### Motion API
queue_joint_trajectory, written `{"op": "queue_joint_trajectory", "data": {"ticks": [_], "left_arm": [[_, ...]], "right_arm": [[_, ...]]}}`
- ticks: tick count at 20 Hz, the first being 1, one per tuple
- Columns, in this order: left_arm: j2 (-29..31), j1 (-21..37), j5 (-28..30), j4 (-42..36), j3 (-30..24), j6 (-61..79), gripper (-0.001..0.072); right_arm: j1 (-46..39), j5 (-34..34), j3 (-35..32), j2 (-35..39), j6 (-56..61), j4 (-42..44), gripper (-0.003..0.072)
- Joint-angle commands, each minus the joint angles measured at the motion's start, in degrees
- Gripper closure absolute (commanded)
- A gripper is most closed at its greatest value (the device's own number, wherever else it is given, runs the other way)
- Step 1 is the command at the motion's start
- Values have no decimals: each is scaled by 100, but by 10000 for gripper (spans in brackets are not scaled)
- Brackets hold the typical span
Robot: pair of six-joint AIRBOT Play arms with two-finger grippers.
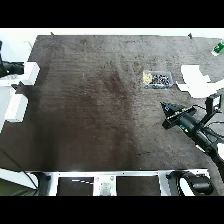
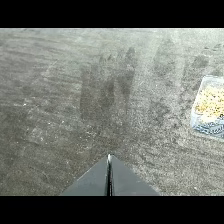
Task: Fold the box and place the chain.
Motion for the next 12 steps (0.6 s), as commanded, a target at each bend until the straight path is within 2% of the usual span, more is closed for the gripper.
{"op": "queue_joint_trajectory", "data": {"ticks": [1,2,4,6,7,9,12], "left_arm": [[743,-11,-1156,-378,0,133,692],[962,-13,-1364,-673,0,192,695],[1497,-13,-1412,-1005,-50,264,696],[2251,-26,-1375,-1762,-514,822,696],[2658,-94,-1329,-2061,-885,1165,696],[3585,-337,-807,-2310,-1873,1860,696],[5049,-697,-168,-2774,-3580,2555,696]], "right_arm": [[-4,-9,-2,4,-2,-2,674],[-2,-48,2,9,-2,2,674],[-2,-109,63,122,-2,0,675],[-4,-402,81,398,0,-2,675],[-4,-590,81,527,0,-2,675],[-4,-994,81,752,-2,-4,676],[-4,-1390,79,990,-4,-31,676]]}}
